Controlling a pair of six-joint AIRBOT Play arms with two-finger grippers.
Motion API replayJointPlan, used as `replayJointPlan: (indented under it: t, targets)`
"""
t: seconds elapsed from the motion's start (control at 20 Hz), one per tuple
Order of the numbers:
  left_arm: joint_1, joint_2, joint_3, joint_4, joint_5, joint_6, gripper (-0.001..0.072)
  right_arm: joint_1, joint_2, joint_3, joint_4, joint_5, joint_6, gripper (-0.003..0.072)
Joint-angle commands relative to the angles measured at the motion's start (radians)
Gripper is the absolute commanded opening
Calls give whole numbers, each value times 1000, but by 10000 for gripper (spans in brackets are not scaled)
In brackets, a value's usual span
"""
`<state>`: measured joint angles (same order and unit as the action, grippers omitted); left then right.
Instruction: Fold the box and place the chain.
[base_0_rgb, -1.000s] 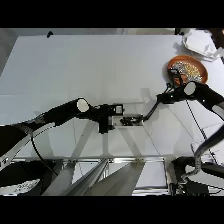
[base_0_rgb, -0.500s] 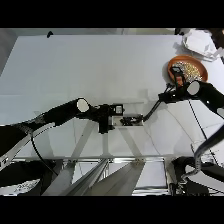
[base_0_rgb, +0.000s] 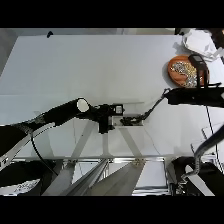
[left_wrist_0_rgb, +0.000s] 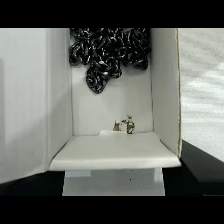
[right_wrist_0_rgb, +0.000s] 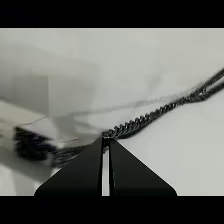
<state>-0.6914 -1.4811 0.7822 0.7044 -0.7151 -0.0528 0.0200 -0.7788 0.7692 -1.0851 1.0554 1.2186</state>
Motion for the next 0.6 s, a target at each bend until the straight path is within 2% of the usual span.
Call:
replayJointPlan:
  t: [0.0, 0.2, 0.4, 0.55]
  targets:
    - [0, 0, 1, 0, 0, 0, 270, 0, 168, 1, 148, 92, -56, 14]
    - [0, 0, 1, 0, 0, 0, 270, 0, 242, 1, 314, 137, -116, 15]
    - [0, 0, 1, 0, 0, 0, 270, 0, 255, 1, 546, 183, -212, 15]
    - [0, 0, 1, 0, 0, 0, 270, 0, 255, 1, 657, 196, -254, 15]
